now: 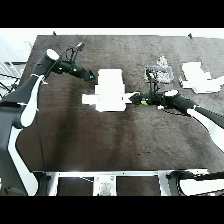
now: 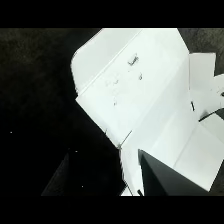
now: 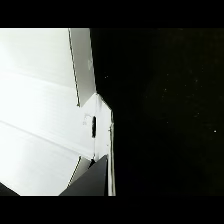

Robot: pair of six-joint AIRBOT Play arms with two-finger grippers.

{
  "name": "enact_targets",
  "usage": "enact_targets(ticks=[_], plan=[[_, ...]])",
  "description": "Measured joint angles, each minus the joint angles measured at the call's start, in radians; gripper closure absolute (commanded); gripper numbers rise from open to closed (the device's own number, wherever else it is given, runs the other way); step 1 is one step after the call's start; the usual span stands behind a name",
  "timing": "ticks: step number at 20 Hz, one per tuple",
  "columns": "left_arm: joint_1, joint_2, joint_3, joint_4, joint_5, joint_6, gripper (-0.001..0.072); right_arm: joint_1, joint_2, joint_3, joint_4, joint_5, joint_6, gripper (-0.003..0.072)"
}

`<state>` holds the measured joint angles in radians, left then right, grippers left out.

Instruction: Fold the box and place the chain.

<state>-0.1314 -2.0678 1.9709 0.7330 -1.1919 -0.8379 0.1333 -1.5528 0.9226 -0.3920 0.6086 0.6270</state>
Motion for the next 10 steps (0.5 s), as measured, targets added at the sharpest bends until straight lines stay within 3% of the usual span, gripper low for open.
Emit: enact_targets(ticks=[10], plan=[[0.0,-0.113,0.05,-0.11,-0.069,0.04,0.0217,0.0,0.0,0.0,0.0,0.0,0.0,0.0674]])
